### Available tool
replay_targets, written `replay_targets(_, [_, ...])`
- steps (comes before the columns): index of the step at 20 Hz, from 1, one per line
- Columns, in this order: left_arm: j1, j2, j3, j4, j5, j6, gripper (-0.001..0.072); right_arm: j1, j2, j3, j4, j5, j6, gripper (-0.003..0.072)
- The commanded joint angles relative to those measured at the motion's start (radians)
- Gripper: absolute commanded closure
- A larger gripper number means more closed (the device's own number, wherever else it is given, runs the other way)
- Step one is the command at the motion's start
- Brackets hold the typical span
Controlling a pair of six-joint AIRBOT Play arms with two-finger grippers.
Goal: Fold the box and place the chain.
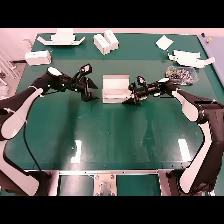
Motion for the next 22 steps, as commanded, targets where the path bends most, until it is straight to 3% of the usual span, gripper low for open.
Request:
replay_targets(1, [0.006,-0.038,-0.002,-0.070,0.006,0.085,0.0003,-0.001,0.001,0.000,0.000,0.000,0.000,0.0142])
replay_targets(4, [0.006,-0.038,-0.002,-0.079,0.104,0.080,0.0003,-0.001,0.001,0.000,0.000,0.000,0.000,0.0142])
replay_targets(6, [0.006,-0.038,-0.002,-0.085,0.047,0.032,0.0002,-0.001,0.001,0.000,0.000,0.000,0.000,0.0143])
replay_targets(13, [0.006,-0.057,-0.002,-0.080,0.036,0.092,-0.0008,-0.001,0.001,0.000,0.000,0.000,0.000,0.0142])
replay_targets(22, [0.006,-0.113,-0.002,-0.153,-0.069,0.218,-0.0008,-0.001,0.001,0.000,0.000,0.000,0.000,0.0142])
